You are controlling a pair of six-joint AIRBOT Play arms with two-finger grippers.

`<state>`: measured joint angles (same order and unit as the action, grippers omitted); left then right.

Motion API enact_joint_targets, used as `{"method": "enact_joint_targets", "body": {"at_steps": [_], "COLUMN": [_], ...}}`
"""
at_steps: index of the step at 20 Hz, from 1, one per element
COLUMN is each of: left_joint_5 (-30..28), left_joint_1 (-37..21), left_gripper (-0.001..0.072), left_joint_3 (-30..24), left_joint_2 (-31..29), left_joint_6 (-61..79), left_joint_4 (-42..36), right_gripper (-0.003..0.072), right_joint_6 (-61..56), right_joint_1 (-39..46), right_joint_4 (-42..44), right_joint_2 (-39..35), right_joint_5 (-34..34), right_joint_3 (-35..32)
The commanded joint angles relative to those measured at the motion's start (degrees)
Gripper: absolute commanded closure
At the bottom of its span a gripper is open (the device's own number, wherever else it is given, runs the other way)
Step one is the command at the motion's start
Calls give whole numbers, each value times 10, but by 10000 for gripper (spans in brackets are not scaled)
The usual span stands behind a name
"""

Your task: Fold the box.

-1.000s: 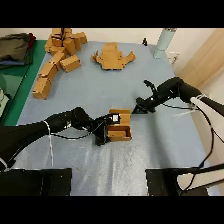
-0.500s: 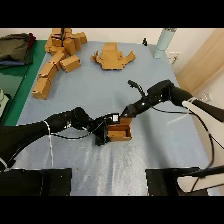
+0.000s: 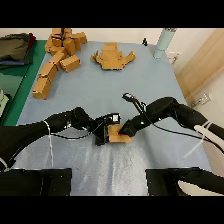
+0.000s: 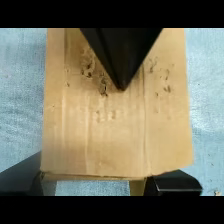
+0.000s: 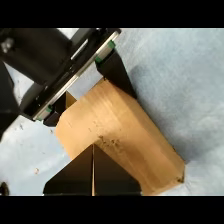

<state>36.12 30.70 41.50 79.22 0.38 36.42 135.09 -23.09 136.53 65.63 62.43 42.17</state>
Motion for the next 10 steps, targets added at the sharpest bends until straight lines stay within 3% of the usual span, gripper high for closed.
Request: {"method": "enact_joint_targets", "body": {"at_steps": [1,10], "left_joint_5": [0,0], "left_joint_1": [0,0], "left_gripper": [288,288], "left_joint_3": [0,0], "left_joint_2": [0,0], "left_joint_6": [0,0], "left_joint_4": [0,0], "right_gripper": [682,681], "right_joint_6": [2,13], "right_joint_1": [-33,-61], "right_joint_4": [-55,-87], "right_joint_2": [-47,-78], "right_joint_5": [-80,-125], "right_joint_3": [-30,-54]}}
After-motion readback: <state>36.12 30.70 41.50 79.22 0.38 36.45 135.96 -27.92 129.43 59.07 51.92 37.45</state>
